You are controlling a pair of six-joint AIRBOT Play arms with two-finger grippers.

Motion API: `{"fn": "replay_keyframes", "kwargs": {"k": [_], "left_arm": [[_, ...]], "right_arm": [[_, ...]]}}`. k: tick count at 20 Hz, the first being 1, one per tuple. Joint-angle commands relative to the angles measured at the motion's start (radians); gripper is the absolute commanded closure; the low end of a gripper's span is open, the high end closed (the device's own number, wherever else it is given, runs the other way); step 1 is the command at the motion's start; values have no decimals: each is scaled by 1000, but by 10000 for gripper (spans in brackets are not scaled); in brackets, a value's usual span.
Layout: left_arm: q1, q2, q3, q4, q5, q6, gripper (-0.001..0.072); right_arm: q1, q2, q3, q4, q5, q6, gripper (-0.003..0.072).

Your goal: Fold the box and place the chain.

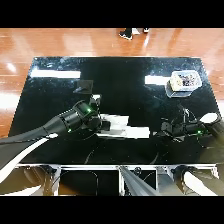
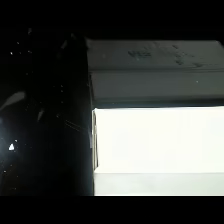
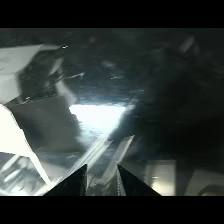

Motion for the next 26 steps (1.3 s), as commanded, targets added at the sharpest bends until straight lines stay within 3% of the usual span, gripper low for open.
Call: {"fn": "replay_keyframes", "kwargs": {"k": [1, 9, 11, 18, 23, 25, 26], "left_arm": [[0, -2, 0, 13, -1, 0, 690], [0, -2, 0, 12, -1, 0, 690], [0, -2, 0, 11, 0, 0, 690], [0, -2, 0, 4, 0, 0, 690], [0, -2, 0, 0, 0, 0, 690], [0, -2, 0, -3, 1, 0, 690], [0, -2, 0, -3, 1, 0, 690]], "right_arm": [[50, -39, -3, 19, -26, -2, 438], [250, -53, -3, 250, -146, -45, 396], [293, -53, 8, 282, -152, -52, 113], [372, -53, 53, 313, -145, -63, 117], [379, -53, 123, 318, -21, -118, 115], [380, -53, 133, 334, -21, -117, -7], [385, -53, 136, 335, -22, -117, -7]]}}
